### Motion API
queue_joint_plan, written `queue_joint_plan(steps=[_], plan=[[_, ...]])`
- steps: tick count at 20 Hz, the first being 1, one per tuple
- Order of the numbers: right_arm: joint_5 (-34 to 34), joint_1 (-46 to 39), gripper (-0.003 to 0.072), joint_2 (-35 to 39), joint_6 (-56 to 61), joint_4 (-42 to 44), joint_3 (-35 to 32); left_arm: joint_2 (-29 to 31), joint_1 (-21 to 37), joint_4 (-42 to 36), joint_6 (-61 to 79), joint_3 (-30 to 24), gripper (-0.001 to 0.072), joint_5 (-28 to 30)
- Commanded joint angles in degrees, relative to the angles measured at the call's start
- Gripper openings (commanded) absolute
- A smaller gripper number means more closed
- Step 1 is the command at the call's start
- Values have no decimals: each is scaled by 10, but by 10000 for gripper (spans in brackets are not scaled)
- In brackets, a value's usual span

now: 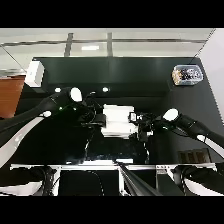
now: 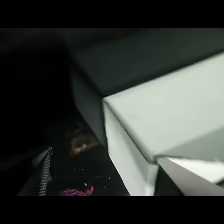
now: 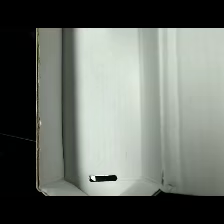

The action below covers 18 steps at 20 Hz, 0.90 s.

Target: Fold the box and place the chain.

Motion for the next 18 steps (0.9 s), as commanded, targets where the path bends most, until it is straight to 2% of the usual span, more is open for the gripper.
queue_joint_plan(steps=[1, 4, 6, 15, 16, 17, 18], plan=[[0, 0, 127, 0, 0, 0, 1, 7, -54, 111, -129, 5, 670, 33], [0, 0, 127, 0, 0, 0, 1, 18, -102, 213, -249, 26, 671, 36], [0, 0, 127, 0, 0, 0, 1, 17, -127, 249, -316, 35, 670, 24], [0, 0, 127, 0, 0, 0, 1, 9, -169, 249, -382, 59, 667, 14], [0, 0, 127, 0, 0, 0, 1, 7, -171, 249, -382, 62, 583, 13], [0, 0, 127, 0, 0, 0, 1, 5, -170, 246, -379, 62, 449, 11], [0, 0, 127, 0, 0, 0, 1, 3, -170, 243, -375, 62, 444, 6]])
